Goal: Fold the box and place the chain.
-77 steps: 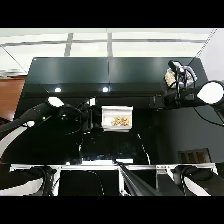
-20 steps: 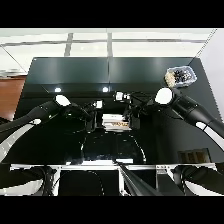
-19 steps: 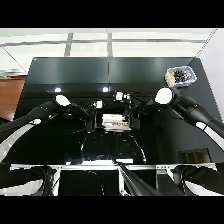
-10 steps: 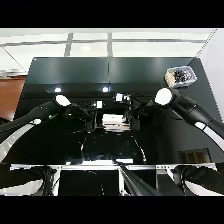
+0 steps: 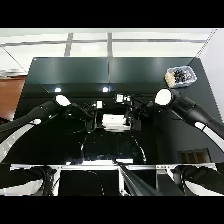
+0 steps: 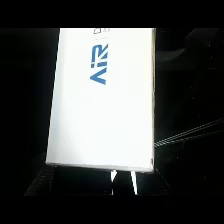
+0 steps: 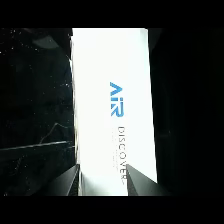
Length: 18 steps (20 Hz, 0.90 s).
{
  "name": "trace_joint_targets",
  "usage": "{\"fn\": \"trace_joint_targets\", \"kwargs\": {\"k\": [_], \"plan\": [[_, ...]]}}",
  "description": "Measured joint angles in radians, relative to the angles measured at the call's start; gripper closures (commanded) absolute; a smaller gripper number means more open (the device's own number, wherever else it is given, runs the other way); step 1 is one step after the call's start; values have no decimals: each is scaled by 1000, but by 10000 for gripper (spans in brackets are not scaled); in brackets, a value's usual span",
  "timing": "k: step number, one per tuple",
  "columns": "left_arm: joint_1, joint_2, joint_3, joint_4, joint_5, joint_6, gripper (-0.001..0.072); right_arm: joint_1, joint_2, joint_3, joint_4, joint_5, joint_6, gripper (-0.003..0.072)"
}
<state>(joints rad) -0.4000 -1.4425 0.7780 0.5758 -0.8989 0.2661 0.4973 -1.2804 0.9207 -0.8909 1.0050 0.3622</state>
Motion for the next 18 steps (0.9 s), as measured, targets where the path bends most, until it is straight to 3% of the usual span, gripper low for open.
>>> {"fn": "trace_joint_targets", "kwargs": {"k": [8,10,14,18], "plan": [[0,0,0,0,0,-2,323,-31,41,8,-4,58,144,340],[0,0,0,0,0,-2,324,-63,70,16,-5,99,300,651],[0,0,0,0,1,-2,324,-109,94,-26,56,179,597,671],[0,0,0,0,1,-2,323,-122,79,-95,314,80,700,670]]}}
